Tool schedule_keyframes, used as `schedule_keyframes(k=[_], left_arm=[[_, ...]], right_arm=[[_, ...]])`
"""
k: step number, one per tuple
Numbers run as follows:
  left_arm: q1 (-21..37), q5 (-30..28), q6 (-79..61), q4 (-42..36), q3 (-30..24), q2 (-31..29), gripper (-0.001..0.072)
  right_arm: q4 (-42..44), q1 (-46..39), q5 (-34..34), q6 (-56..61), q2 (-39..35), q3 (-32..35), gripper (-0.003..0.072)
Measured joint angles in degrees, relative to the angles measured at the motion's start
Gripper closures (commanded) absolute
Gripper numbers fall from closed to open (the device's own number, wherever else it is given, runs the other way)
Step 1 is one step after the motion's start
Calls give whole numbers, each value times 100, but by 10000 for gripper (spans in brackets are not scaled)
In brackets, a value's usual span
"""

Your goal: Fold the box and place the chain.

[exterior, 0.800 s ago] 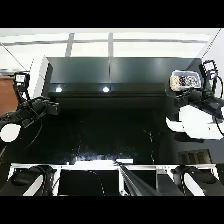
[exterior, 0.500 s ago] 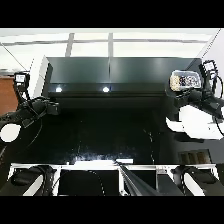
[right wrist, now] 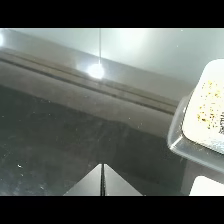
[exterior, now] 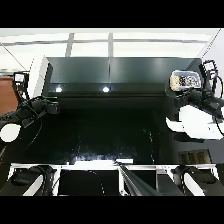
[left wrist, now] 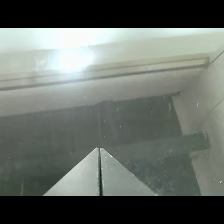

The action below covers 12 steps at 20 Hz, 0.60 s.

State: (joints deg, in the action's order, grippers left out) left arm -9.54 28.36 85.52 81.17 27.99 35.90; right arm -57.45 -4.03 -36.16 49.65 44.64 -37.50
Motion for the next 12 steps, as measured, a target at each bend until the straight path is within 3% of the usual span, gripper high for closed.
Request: schedule_keyframes(k=[8, 12], left_arm=[[0, -649, 22, -63, 0, 0, 676], [0, -1014, 22, -68, 0, 31, 675]], right_arm=[[111, 0, 120, 0, 0, 0, 667], [291, 0, 859, 0, 57, 0, 661]])
